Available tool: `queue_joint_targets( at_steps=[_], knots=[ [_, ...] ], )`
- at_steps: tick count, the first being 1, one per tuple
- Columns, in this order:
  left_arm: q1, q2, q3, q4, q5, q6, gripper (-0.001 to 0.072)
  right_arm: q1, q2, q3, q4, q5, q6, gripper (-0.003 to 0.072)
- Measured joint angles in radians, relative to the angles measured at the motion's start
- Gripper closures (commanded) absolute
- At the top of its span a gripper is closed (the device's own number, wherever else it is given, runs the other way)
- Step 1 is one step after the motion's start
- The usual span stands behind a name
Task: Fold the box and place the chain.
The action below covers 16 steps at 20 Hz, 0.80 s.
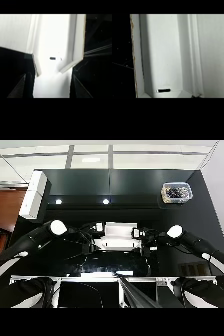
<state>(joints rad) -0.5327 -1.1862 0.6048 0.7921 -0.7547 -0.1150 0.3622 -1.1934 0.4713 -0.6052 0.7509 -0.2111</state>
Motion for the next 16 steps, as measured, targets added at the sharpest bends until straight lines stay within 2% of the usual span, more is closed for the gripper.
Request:
queue_joint_targets(
  at_steps=[3, 4, 7, 16],
  knots=[
    [-0.021, -0.025, -0.002, -0.039, 0.027, 0.011, 0.0383, 0.0, 0.0, 0.0, 0.0, 0.0, 0.0, 0.0205],
    [-0.024, -0.03, -0.003, -0.049, 0.033, 0.011, 0.0464, 0.0, 0.0, 0.0, 0.0, 0.0, 0.0, 0.0204],
    [-0.03, -0.037, -0.003, -0.068, 0.04, 0.015, 0.0486, 0.0, 0.0, 0.0, 0.0, 0.0, 0.0, 0.0205],
    [-0.059, -0.064, -0.003, -0.235, 0.048, 0.035, 0.0487, 0.0, 0.0, 0.0, 0.0, 0.0, 0.0, 0.0205]
  ],
)
